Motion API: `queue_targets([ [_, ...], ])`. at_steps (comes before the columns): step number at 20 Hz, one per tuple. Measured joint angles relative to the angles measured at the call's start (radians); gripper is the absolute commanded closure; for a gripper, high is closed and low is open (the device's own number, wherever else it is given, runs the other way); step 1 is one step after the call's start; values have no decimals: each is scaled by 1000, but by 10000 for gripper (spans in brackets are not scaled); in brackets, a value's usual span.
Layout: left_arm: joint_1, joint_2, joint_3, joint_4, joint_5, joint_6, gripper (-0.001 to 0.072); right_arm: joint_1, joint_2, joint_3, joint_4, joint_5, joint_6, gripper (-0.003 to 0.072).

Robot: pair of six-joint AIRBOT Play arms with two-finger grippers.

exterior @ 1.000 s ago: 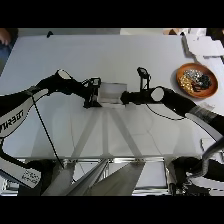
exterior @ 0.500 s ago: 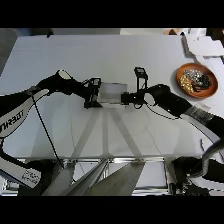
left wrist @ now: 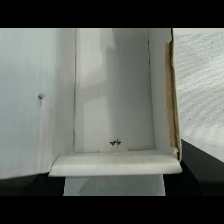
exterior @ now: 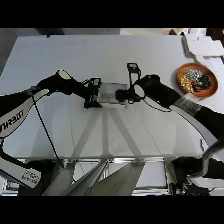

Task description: Fold the box and place the chain.

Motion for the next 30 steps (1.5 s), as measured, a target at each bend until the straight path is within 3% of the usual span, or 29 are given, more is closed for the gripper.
queue_targets([
  [5, 0, 0, 0, 0, 0, 0, 434, 27, -67, 36, -70, 48, 136, 181],
  [7, 0, 0, 0, 0, 0, 0, 434, 30, -79, 40, -89, 51, 188, 285],
  [10, 0, 0, 0, 0, 0, 0, 434, 35, -88, 43, -115, 38, 275, 322],
  [14, 0, 0, 0, 0, 0, 0, 434, 50, -93, 44, -167, 17, 357, 662],
  [15, 0, 0, 0, 0, -1, 1, 434, 53, -94, 44, -179, 20, 365, 678],
  [18, 0, 0, 0, 0, -1, 0, 434, 62, -95, 44, -201, 19, 385, 673],
  [19, 0, 0, 0, 0, 0, 0, 434, 64, -95, 44, -204, 19, 389, 579],
  [20, 0, 0, 0, 0, -1, -2, 434, 64, -95, 44, -209, 12, 397, 364],
  [21, 0, 0, 0, 0, -1, -3, 434, 65, -92, 44, -212, 16, 397, 231],
  [30, 0, 0, 0, 0, 0, 0, 434, 63, 87, 45, -211, 104, 321, 224],
])
